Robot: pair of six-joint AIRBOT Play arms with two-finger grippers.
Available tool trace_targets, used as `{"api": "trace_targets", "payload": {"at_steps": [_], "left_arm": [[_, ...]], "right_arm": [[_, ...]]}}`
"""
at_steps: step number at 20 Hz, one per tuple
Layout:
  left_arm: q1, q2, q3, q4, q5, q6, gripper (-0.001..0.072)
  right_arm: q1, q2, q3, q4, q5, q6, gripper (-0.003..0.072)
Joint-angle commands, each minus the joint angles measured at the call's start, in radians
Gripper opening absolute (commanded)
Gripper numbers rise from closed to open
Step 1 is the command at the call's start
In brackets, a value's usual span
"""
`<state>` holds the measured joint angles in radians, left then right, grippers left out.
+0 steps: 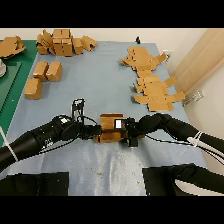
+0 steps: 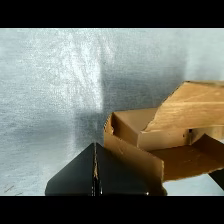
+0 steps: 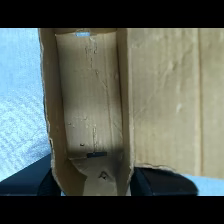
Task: Fold the box.
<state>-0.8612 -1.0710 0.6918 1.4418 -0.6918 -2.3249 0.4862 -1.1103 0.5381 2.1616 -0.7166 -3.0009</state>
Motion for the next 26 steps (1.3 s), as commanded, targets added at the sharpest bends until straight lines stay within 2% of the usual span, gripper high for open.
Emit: {"api": "trace_targets", "payload": {"at_steps": [1,10,11,12,13,14,21,26], "left_arm": [[-0.012,-0.012,0.024,0.058,-0.021,-0.071,0.0004],[-0.018,-0.013,0.036,0.06,-0.051,-0.069,0.0013],[-0.016,-0.013,0.036,0.055,-0.052,-0.069,0.0159],[-0.016,-0.013,0.036,0.055,-0.052,-0.08,0.0409],[-0.016,-0.012,0.036,0.055,-0.052,-0.095,0.0363],[-0.016,-0.011,0.037,0.055,-0.052,-0.097,0.0284],[-0.017,-0.011,0.058,0.005,-0.053,-0.1,0.0311],[-0.018,-0.011,0.068,-0.092,-0.051,-0.078,0.0311]], "right_arm": [[0.0,0.0,0.001,0.0,0.0,0.0,0.0503],[0.0,0.0,0.001,0.0,0.0,0.0,0.0503],[0.0,0.0,0.001,0.0,0.001,0.0,0.0503],[0.0,0.0,0.001,0.0,0.001,0.0,0.0503],[0.0,0.0,0.001,0.0,0.0,0.0,0.0503],[0.0,0.0,0.001,0.0,0.0,0.0,0.0503],[0.0,0.0,0.001,0.0,0.0,0.0,0.0503],[0.0,0.0,0.001,0.0,0.001,0.0,0.0503]]}}
